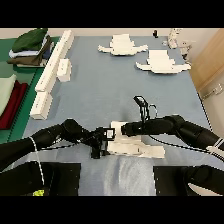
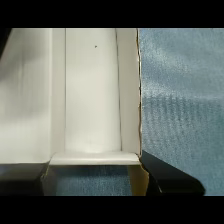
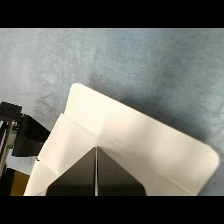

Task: Fold the box.

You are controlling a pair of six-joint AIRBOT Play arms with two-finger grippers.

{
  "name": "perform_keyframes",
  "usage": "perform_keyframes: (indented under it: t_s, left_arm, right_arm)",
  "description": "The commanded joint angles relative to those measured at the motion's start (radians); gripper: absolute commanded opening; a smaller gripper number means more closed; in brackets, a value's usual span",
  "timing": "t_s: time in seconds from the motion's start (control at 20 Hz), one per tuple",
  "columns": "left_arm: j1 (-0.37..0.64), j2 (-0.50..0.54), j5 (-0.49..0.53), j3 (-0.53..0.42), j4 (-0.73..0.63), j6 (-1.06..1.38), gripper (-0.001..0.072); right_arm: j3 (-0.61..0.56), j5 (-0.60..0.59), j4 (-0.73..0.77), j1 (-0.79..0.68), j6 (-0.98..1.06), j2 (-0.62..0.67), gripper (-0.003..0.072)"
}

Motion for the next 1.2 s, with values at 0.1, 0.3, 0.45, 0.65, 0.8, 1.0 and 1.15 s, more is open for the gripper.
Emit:
perform_keyframes:
  t_s: [0.1, 0.3, 0.45, 0.65, 0.8, 1.0, 1.15]
  left_arm:
    - [0.0, 0.0, 0.005, 0.001, 0.0, 0.001, 0.0511]
    - [0.0, -0.001, 0.008, 0.001, 0.0, -0.008, 0.0511]
    - [0.0, -0.001, 0.023, 0.001, 0.0, -0.037, 0.0511]
    - [0.0, -0.001, 0.051, 0.001, 0.0, -0.069, 0.0511]
    - [0.0, -0.001, 0.065, 0.001, 0.0, -0.092, 0.0511]
    - [0.0, 0.0, 0.084, 0.001, 0.001, -0.092, 0.0511]
    - [0.0, -0.001, 0.086, 0.001, 0.005, -0.091, 0.0511]
  right_arm:
    - [0.0, 0.004, -0.011, 0.0, 0.0, -0.008, 0.002]
    - [0.0, 0.004, -0.021, 0.0, 0.0, -0.011, 0.002]
    - [0.0, 0.0, -0.021, 0.0, 0.0, -0.032, 0.002]
    - [0.008, 0.023, -0.032, 0.0, -0.002, -0.024, 0.0008]
    - [0.047, 0.033, -0.104, 0.0, 0.0, 0.029, 0.0008]
    - [0.103, 0.018, -0.165, -0.002, 0.001, 0.066, 0.0008]
    - [0.113, -0.041, -0.19, -0.002, 0.004, 0.06, 0.0008]
